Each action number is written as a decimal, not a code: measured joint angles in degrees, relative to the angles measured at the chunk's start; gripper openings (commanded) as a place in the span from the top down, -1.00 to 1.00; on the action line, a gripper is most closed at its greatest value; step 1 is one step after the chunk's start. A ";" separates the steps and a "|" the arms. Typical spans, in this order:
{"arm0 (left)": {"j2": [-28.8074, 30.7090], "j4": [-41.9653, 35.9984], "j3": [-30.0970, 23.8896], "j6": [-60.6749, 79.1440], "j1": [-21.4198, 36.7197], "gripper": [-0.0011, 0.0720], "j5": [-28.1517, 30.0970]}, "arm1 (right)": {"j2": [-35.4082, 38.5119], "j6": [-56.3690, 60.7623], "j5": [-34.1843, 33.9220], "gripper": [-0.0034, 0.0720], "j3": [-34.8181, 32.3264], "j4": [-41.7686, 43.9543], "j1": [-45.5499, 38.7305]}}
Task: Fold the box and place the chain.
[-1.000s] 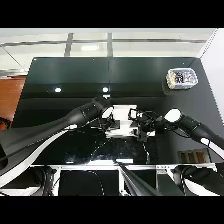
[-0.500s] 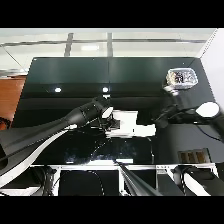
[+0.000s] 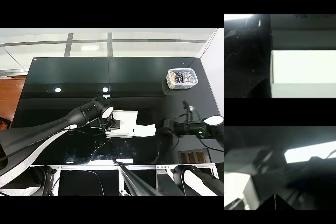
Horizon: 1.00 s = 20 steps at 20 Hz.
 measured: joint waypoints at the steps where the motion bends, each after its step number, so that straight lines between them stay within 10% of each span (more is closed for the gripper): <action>1: -0.02 0.00 0.00 0.00 0.00 0.90 0.00 | -1.99 -1.36 0.31 0.87 -0.31 1.88 1.79; 6: -0.02 0.00 0.00 -0.04 0.00 0.90 0.02 | -7.26 -9.55 0.50 0.86 0.13 10.64 9.01; 7: -0.02 0.00 0.00 -0.07 0.00 0.89 0.04 | -7.61 -10.54 0.94 0.53 0.85 11.52 9.62; 8: -0.02 0.00 0.00 -0.11 0.00 0.90 0.02 | -7.87 -11.45 1.57 -0.26 1.84 12.28 10.12; 9: -0.02 0.00 0.00 -0.11 0.00 0.90 0.07 | -8.11 -12.02 2.64 -0.44 2.93 12.94 10.45; 20: 0.00 0.00 0.00 0.00 0.00 0.90 0.09 | -8.61 -8.61 8.00 -0.02 9.62 14.64 19.04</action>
